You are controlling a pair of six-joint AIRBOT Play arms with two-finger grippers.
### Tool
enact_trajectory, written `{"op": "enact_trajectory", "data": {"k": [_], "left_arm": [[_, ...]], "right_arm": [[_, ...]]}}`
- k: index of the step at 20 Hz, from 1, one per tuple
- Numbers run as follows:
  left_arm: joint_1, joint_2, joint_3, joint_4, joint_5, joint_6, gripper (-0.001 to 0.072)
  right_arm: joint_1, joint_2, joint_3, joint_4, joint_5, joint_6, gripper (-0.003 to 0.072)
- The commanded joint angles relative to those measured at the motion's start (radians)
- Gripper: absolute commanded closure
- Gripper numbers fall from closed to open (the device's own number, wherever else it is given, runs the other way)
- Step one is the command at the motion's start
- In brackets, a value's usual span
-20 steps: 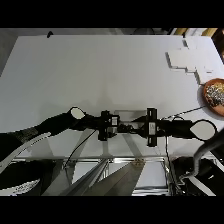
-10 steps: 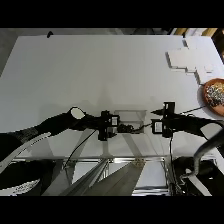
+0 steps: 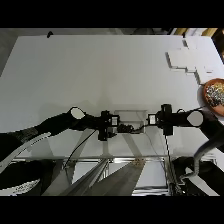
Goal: Fold the box and place the chain.
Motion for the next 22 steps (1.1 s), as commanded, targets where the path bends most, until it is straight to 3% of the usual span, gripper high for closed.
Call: {"op": "enact_trajectory", "data": {"k": [1,7,8,10,11,14,18,22], "left_arm": [[0.0,0.001,0.0,0.0,0.0,0.0,0.0321],[0.0,0.001,0.0,0.0,0.0,0.0,0.0321],[0.0,0.001,0.0,0.0,0.0,0.0,0.0321],[0.0,0.001,0.0,0.0,0.0,0.0,0.0321],[0.0,0.001,0.0,0.0,0.0,0.0,0.0321],[0.0,0.001,0.0,0.0,0.0,0.0,0.0321],[0.0,0.001,0.0,0.0,0.0,0.0,0.0321],[0.0,0.001,0.0,0.0,0.0,0.0,0.0321]], "right_arm": [[-0.002,-0.068,0.0,-0.006,-0.033,-0.011,0.0402],[-0.002,-0.105,0.0,-0.003,-0.045,-0.059,0.0426],[-0.002,-0.105,-0.001,-0.003,-0.045,-0.058,0.0498],[-0.003,-0.106,-0.001,-0.002,-0.042,-0.058,0.055],[-0.003,-0.106,0.0,-0.002,-0.034,-0.058,0.0675],[-0.002,-0.078,0.0,-0.003,0.024,-0.047,0.067],[-0.002,0.082,0.0,0.017,0.109,0.003,0.067],[-0.002,0.235,0.0,0.251,0.207,0.01,0.067]]}}
